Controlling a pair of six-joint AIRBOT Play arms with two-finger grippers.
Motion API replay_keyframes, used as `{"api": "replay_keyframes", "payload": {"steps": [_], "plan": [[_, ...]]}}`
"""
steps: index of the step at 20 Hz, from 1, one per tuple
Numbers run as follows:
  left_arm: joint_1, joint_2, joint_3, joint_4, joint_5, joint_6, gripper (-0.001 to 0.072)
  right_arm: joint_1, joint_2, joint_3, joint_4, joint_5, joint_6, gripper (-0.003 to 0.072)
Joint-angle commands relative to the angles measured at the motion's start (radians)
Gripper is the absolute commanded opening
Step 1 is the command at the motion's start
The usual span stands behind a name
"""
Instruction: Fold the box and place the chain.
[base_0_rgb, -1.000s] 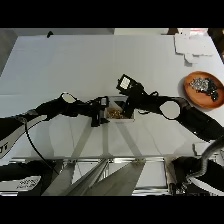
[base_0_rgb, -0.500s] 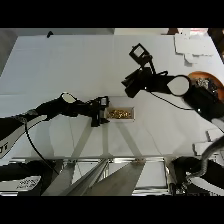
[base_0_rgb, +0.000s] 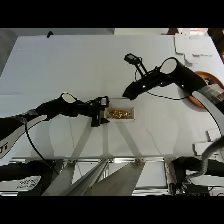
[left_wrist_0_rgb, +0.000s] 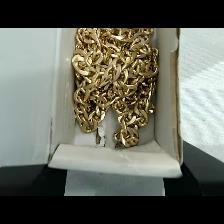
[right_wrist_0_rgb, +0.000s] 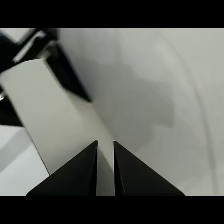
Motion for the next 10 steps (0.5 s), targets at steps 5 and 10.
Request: {"api": "replay_keyframes", "payload": {"steps": [5,10], "plan": [[0.0,0.001,0.0,0.0,0.0,0.0,0.0284,0.078,-0.034,0.016,0.096,0.19,-0.215,0.0141],[0.0,0.001,0.0,0.0,0.0,0.0,0.0284,0.168,0.008,0.011,-0.124,-0.046,-0.264,0.0366]]}}
